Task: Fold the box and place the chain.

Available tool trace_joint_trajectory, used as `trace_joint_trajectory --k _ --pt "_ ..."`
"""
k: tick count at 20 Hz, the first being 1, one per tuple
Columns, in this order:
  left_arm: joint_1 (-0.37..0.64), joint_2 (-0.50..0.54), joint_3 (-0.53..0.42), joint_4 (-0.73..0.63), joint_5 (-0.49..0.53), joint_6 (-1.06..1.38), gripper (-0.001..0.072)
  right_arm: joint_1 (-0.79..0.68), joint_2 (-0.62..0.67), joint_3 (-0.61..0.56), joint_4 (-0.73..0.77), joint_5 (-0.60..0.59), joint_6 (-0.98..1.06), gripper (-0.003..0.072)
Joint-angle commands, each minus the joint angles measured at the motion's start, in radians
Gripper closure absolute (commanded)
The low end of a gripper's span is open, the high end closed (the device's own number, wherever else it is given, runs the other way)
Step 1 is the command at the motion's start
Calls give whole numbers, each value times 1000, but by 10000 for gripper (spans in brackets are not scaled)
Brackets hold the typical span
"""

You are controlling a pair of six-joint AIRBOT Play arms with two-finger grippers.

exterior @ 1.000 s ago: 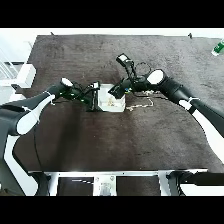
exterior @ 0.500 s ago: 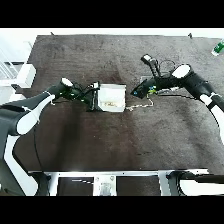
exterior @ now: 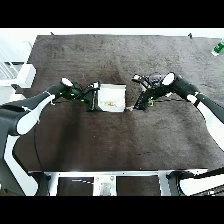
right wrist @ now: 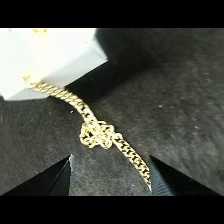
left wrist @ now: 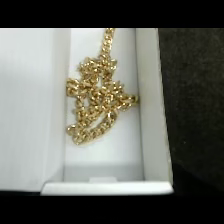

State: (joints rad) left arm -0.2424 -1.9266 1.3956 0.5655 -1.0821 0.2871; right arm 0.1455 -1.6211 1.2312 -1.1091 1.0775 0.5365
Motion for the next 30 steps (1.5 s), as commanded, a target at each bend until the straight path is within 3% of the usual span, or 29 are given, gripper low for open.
trace_joint_trajectory --k 1,12,14,16,19,30 --pt "0 0 0 0 0 0 228 20 -11 0 -14 -5 -72 135" --pt "0 0 0 0 0 0 227 54 -77 2 -19 -96 -130 136" --pt "0 0 0 0 0 0 227 54 -86 1 -19 -69 -154 292" --pt "0 0 0 0 0 0 227 54 -83 4 -18 -42 -175 519" --pt "0 0 0 0 0 0 227 53 -70 56 -2 41 -174 674" --pt "0 0 0 0 0 0 227 112 198 197 219 69 -174 676"
